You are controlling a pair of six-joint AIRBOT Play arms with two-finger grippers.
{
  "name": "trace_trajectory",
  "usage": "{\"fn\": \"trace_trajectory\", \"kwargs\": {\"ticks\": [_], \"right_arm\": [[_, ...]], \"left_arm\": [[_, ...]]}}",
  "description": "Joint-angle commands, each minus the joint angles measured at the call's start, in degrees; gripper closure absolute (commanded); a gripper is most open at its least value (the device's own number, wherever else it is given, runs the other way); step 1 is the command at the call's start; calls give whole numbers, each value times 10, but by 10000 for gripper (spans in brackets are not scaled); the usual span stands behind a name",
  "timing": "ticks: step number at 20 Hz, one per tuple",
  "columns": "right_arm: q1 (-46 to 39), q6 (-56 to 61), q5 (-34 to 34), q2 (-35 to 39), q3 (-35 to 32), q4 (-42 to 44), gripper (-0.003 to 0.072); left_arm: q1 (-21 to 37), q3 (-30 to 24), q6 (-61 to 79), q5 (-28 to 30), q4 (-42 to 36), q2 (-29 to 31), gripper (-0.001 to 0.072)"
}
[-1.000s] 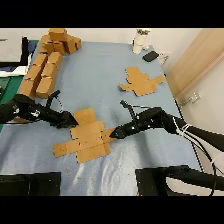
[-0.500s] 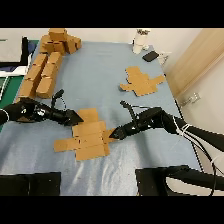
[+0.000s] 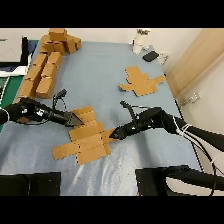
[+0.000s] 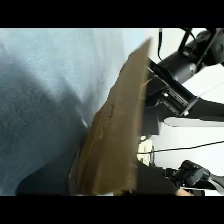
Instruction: Fold the box.
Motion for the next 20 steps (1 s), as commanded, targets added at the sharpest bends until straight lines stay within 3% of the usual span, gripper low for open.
{"fn": "trace_trajectory", "kwargs": {"ticks": [1,4,5,6,10,11,12,13,14,18,20], "right_arm": [[0,4,5,0,0,0,683],[0,4,5,0,0,0,682],[0,4,5,0,0,0,683],[0,4,6,0,0,0,682],[0,4,7,0,0,0,679],[0,5,10,0,0,-2,618],[0,13,20,0,0,-8,389],[-1,36,39,0,2,-22,223],[-7,65,57,0,9,-41,157],[-91,241,35,0,96,-181,154],[-138,304,-7,0,151,-231,162]], "left_arm": [[-1,1,14,-13,6,0,426],[-1,1,16,-12,9,-3,429],[-1,1,22,-12,9,-5,596],[-1,1,29,-12,9,-6,697],[-1,1,43,-11,6,-6,698],[-1,1,56,-16,3,-6,699],[-1,2,71,-20,-6,-6,700],[-4,8,83,-24,-13,-6,701],[-13,20,94,-24,-11,-5,702],[-99,77,140,20,-10,13,703],[-152,96,170,76,-6,25,704]]}}
